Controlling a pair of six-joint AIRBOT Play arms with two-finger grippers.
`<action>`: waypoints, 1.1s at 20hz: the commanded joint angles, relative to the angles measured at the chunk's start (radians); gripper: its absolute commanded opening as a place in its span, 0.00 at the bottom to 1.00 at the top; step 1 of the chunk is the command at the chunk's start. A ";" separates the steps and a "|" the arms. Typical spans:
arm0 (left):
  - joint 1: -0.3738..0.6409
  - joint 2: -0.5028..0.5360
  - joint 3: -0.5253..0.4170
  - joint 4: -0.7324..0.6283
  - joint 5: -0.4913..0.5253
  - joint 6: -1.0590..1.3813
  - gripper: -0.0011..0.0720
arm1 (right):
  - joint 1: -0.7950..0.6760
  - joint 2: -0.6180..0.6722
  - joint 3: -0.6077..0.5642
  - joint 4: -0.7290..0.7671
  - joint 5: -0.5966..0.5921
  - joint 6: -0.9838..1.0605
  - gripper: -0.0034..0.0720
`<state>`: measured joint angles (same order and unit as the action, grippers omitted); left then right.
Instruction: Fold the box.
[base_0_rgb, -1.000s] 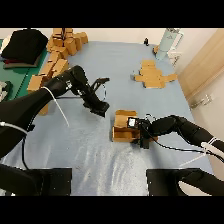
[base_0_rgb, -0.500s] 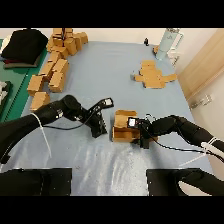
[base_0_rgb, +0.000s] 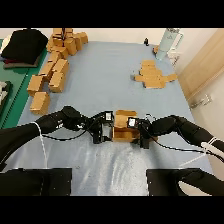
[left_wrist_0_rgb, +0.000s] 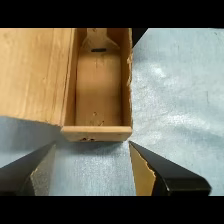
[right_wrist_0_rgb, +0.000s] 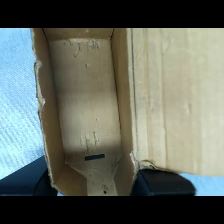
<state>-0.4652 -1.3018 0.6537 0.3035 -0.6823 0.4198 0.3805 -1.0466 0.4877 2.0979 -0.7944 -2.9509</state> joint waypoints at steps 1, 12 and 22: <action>-0.030 -0.002 -0.006 -0.019 0.054 0.031 0.96 | 0.000 0.001 0.000 0.000 0.000 0.000 0.71; -0.095 -0.021 0.027 0.126 0.104 -0.158 0.96 | 0.000 0.001 0.000 0.000 0.000 0.000 0.71; -0.121 -0.070 0.081 0.175 0.096 -0.238 0.96 | 0.000 0.001 0.000 0.000 0.000 0.000 0.71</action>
<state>-0.5838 -1.3640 0.7296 0.4694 -0.5850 0.1940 0.3805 -1.0466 0.4877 2.0979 -0.7948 -2.9513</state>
